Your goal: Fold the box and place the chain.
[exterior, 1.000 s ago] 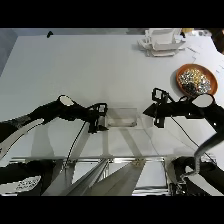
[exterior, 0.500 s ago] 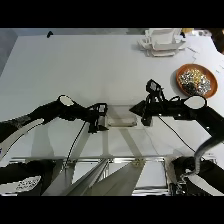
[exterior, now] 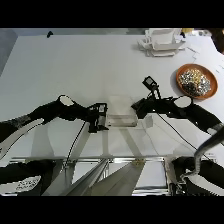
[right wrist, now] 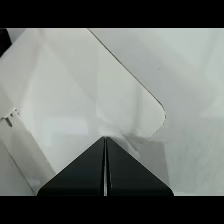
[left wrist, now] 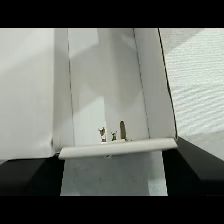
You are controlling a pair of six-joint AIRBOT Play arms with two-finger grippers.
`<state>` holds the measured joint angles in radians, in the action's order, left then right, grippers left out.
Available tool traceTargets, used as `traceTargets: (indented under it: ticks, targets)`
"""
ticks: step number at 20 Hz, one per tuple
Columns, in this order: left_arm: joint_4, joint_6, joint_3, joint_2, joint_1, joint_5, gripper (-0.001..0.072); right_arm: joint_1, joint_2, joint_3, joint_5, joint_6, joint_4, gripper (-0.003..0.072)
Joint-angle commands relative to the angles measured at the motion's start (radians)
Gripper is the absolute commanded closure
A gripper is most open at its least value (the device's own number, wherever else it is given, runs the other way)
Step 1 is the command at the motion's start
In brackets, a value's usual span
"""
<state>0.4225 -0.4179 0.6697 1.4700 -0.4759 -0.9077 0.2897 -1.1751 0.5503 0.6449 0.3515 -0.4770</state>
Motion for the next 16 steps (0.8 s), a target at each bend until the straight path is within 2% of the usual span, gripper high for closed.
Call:
traceTargets:
  ticks: [1, 5, 8, 12, 16]
  targets:
    - [0.001, -0.001, 0.001, 0.000, 0.001, -0.002, 0.0518, 0.001, -0.027, 0.007, -0.006, 0.053, -0.046, 0.0667]
    - [0.001, -0.001, 0.001, 0.000, 0.001, -0.002, 0.0518, 0.001, 0.002, 0.084, 0.135, 0.067, -0.046, 0.0667]
    - [0.001, 0.000, 0.001, 0.000, 0.001, -0.002, 0.0518, 0.001, 0.068, 0.135, 0.239, 0.067, -0.113, 0.0667]
    - [0.001, -0.001, 0.001, 0.000, 0.001, -0.002, 0.0518, 0.001, 0.161, 0.138, 0.305, 0.067, -0.394, 0.0667]
    - [0.001, -0.001, 0.001, 0.000, 0.001, -0.002, 0.0518, 0.001, 0.168, 0.137, 0.409, 0.068, -0.668, 0.0667]
